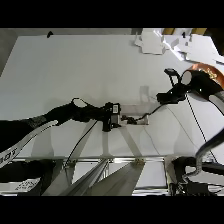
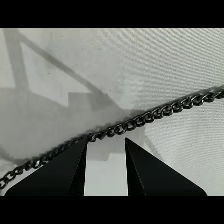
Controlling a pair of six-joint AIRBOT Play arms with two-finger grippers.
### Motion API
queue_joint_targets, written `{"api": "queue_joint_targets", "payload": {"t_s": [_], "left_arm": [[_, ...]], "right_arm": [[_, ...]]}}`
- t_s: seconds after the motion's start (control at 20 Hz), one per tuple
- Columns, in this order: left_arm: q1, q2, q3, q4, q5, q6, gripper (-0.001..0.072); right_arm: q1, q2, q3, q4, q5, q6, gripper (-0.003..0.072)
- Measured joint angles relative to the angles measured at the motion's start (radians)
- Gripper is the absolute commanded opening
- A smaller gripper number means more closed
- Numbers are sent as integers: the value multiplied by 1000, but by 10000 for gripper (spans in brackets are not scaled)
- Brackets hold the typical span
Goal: Fold the box and place the chain.
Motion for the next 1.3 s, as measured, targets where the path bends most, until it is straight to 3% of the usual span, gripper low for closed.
{"api": "queue_joint_targets", "payload": {"t_s": [0.15,0.3,0.35,0.5,0.7,1.0,1.3], "left_arm": [[0,0,0,0,0,0,211],[0,0,0,0,0,0,211],[0,0,0,0,0,0,211],[0,0,0,0,0,0,211],[0,0,0,0,0,0,211],[0,0,0,0,0,0,211],[0,0,0,0,0,0,211]], "right_arm": [[1,-14,-1,-6,-4,6,268],[1,-33,-1,-8,-3,7,218],[1,-39,-1,-10,0,7,191],[1,-47,-1,-10,10,4,16],[1,-17,-1,-10,34,-40,15],[1,203,-1,14,116,-137,15],[11,479,-1,259,253,-232,15]]}}
